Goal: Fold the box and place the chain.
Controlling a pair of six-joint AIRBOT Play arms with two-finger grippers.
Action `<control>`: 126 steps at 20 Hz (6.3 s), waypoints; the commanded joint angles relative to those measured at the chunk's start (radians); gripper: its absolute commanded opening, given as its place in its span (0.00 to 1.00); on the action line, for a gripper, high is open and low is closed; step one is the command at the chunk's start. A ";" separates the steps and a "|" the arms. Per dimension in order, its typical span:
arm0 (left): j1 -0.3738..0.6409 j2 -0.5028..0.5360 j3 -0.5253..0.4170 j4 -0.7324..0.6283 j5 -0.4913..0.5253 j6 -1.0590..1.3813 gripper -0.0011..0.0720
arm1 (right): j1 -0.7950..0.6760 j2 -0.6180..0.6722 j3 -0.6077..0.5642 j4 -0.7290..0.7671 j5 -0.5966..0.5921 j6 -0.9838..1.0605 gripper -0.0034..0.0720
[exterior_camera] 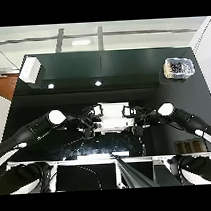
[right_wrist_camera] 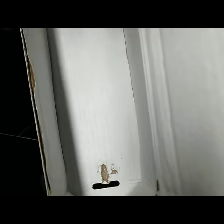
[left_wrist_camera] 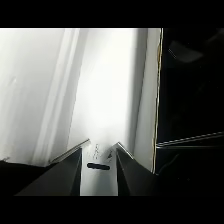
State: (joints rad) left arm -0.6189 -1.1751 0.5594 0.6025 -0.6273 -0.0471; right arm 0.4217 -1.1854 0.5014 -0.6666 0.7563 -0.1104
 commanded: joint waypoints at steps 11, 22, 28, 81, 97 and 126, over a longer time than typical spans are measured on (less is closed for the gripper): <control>-0.029 -0.048 0.011 0.010 0.024 0.023 0.41 | 0.000 0.000 0.000 0.001 -0.001 0.002 0.66; -0.029 -0.048 0.024 0.009 0.014 0.055 0.49 | 0.000 0.000 0.000 0.001 -0.001 0.002 0.66; 0.016 -0.006 0.024 0.047 0.007 -0.068 0.05 | 0.000 0.000 0.000 0.001 -0.001 0.002 0.66; 0.129 -0.017 0.011 -0.143 -0.147 -0.963 0.77 | 0.000 0.000 0.000 0.004 0.000 0.002 0.66; -0.028 -0.068 0.162 0.382 -0.084 -1.534 0.79 | 0.000 0.000 0.000 0.004 0.000 0.002 0.66; -0.240 -0.290 0.469 0.876 -0.407 -2.261 0.40 | 0.000 0.000 0.000 0.003 0.000 0.002 0.66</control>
State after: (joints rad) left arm -0.8566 -1.4521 1.0252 1.4734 -1.0241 -2.2440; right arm 0.4213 -1.1854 0.5014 -0.6640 0.7555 -0.1089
